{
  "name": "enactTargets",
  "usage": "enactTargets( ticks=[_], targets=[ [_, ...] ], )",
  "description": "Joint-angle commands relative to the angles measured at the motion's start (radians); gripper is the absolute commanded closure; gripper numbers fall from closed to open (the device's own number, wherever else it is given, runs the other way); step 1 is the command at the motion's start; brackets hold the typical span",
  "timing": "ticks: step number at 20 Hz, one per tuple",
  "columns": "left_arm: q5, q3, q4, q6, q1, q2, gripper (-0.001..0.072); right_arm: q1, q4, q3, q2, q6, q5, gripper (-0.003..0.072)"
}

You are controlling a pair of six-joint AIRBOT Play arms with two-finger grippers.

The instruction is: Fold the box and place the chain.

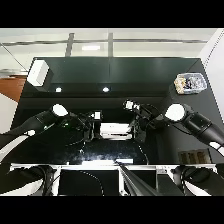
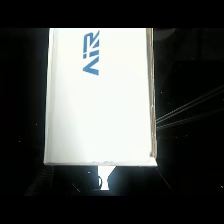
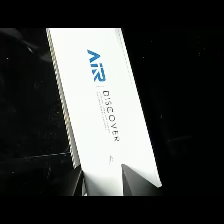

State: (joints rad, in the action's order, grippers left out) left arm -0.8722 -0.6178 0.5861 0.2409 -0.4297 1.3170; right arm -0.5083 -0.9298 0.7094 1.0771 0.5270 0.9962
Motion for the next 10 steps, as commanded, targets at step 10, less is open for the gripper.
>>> enactTargets(
  ticks=[10],
  targets=[
    [0.001, 0.0, 0.0, 0.002, 0.0, 0.001, 0.0229, 0.0, -0.024, 0.001, -0.001, 0.019, 0.039, 0.041]
  ],
)
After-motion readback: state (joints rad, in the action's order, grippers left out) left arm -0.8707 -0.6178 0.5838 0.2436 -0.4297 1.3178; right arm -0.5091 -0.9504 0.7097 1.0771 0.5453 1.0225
